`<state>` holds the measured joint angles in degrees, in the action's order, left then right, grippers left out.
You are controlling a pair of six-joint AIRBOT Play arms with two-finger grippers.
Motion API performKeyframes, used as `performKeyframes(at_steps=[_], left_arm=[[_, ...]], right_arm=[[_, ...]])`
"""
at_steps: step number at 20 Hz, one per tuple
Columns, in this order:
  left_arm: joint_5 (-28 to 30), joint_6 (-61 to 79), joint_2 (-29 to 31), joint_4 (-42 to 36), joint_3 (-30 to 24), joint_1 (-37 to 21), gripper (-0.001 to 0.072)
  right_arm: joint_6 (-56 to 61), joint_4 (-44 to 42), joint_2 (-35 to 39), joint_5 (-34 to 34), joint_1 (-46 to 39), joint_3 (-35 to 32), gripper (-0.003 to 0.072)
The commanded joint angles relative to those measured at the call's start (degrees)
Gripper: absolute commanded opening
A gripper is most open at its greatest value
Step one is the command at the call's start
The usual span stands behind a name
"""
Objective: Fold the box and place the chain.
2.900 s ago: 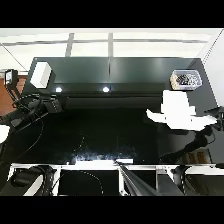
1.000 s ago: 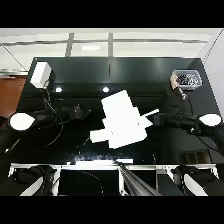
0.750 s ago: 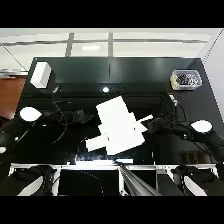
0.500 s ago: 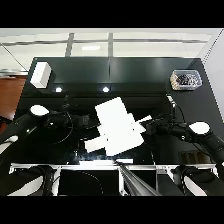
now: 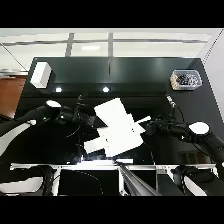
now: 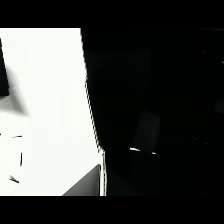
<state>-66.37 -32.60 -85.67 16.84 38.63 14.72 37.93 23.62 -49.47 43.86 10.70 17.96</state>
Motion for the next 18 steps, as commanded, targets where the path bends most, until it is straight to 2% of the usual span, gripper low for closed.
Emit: performKeyframes(at_steps=[1,6,7,8,14,16,17,18], left_arm=[[-4.6,5.9,-2.8,3.7,2.8,0.6,0.0682],[-5.0,10.5,-2.8,5.1,3.1,0.7,0.0667],[-5.1,12.2,-2.8,5.2,3.1,0.9,0.0658],[-5.0,13.0,-2.8,5.2,3.2,1.1,0.0601],[-4.2,13.2,-3.9,5.4,5.5,3.8,0.0576],[-4.2,13.1,-4.7,5.4,5.9,3.8,0.0392],[-4.2,13.1,-4.8,5.4,6.0,3.8,0.0334],[-4.2,13.1,-4.8,5.7,6.0,3.8,0.0326]], right_arm=[[0.2,0.0,0.0,0.0,0.0,0.0,0.0037],[0.7,0.0,0.0,0.0,0.0,0.0,0.0038],[0.7,0.0,0.0,0.0,0.0,0.0,0.0038],[0.7,0.0,0.0,0.0,0.0,0.0,0.0037],[0.9,0.2,0.0,-0.4,0.0,0.0,0.0038],[0.9,0.2,0.0,-0.4,0.0,0.0,0.0038],[0.9,0.2,0.0,-0.4,0.0,0.0,0.0038],[0.9,0.2,0.0,-0.4,0.0,0.0,0.0038]])
